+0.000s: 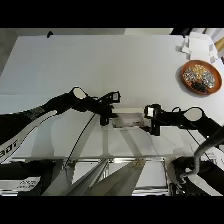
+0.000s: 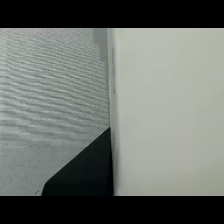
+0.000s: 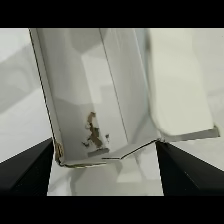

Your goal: Fold the box and place the chain.

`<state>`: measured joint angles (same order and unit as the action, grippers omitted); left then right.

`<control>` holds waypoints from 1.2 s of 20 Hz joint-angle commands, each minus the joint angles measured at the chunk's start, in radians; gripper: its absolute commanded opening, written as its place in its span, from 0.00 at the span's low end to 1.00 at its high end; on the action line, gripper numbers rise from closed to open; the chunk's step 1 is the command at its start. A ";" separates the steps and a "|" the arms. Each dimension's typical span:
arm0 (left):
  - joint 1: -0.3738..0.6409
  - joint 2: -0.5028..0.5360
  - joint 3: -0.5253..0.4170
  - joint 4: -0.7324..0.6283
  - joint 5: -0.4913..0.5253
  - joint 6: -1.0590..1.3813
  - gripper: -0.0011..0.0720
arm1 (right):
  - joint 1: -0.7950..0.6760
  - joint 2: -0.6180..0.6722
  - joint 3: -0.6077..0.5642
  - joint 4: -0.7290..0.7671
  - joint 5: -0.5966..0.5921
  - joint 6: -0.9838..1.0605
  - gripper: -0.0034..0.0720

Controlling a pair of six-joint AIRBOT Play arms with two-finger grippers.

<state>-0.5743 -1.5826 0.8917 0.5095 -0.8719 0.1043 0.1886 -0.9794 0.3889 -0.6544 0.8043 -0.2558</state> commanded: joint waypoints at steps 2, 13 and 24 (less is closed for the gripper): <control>0.000 0.000 0.000 0.000 0.000 0.000 0.03 | -0.043 -0.032 0.018 0.009 0.023 -0.032 0.97; 0.000 0.000 0.000 0.000 0.000 0.000 0.03 | -0.043 -0.125 0.037 0.076 0.067 -0.170 0.97; 0.000 0.000 0.000 0.000 0.000 0.000 0.03 | -0.043 -0.177 0.047 0.087 0.096 -0.243 0.95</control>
<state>-0.5739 -1.5826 0.8917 0.5095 -0.8722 0.1047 0.1452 -1.1461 0.4351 -0.5755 0.8864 -0.4698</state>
